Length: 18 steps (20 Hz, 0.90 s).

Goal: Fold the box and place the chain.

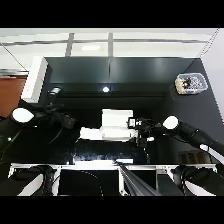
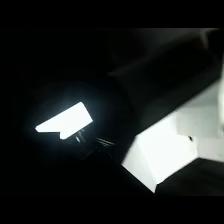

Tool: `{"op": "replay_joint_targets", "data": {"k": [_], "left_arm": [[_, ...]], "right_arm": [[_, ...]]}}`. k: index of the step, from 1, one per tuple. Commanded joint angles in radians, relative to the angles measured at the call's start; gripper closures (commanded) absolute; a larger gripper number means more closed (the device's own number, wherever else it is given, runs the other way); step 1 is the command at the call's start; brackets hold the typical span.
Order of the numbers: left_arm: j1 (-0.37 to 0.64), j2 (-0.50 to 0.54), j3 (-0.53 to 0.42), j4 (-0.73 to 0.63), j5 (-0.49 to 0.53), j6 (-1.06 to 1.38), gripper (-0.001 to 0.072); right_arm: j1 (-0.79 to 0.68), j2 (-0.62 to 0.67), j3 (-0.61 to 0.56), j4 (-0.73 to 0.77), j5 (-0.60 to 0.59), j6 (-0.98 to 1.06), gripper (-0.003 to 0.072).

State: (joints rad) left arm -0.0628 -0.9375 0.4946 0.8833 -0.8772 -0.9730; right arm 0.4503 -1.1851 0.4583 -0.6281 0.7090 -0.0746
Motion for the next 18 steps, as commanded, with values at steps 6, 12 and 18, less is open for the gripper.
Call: {"op": "replay_joint_targets", "data": {"k": [6,12,18], "left_arm": [[0.189,-0.194,-0.083,-0.056,-0.288,-0.323,0.0686],[0.011,-0.361,-0.091,-0.326,-0.190,-0.159,0.0687],[-0.074,-0.372,-0.082,-0.373,-0.151,-0.103,0.0687]], "right_arm": [[0.000,0.000,0.000,0.000,0.001,0.000,0.0557],[0.000,0.000,0.000,0.000,0.001,0.000,0.0557],[0.000,0.000,0.000,0.000,0.001,0.000,0.0557]]}}
